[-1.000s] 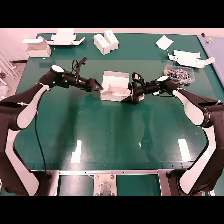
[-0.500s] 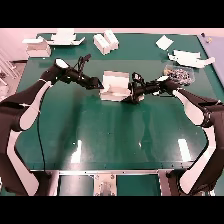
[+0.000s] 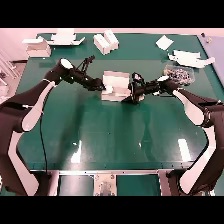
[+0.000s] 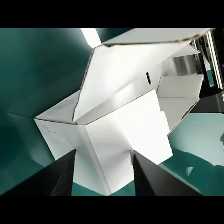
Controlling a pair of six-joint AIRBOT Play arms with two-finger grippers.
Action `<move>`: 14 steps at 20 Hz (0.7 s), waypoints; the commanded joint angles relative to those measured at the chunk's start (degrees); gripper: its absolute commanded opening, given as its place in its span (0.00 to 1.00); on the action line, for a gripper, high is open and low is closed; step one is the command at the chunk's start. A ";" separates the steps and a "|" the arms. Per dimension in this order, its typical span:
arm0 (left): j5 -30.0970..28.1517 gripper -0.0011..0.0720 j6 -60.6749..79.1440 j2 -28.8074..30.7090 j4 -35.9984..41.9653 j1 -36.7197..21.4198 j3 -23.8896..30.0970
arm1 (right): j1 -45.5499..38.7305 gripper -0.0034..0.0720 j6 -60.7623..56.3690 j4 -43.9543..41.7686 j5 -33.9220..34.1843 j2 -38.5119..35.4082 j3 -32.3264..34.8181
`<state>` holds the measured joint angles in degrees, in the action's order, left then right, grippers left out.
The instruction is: Fold the box and place the chain.
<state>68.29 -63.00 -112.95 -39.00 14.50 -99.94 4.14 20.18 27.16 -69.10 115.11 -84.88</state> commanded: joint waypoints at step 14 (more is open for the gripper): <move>0.39 0.59 -15.02 0.02 -22.95 7.04 -8.26 | 0.07 0.84 -0.02 -0.11 0.04 -0.02 0.00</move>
<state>68.60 -73.30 -112.97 -54.24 20.05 -105.49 4.19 20.10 26.85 -68.90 115.13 -84.88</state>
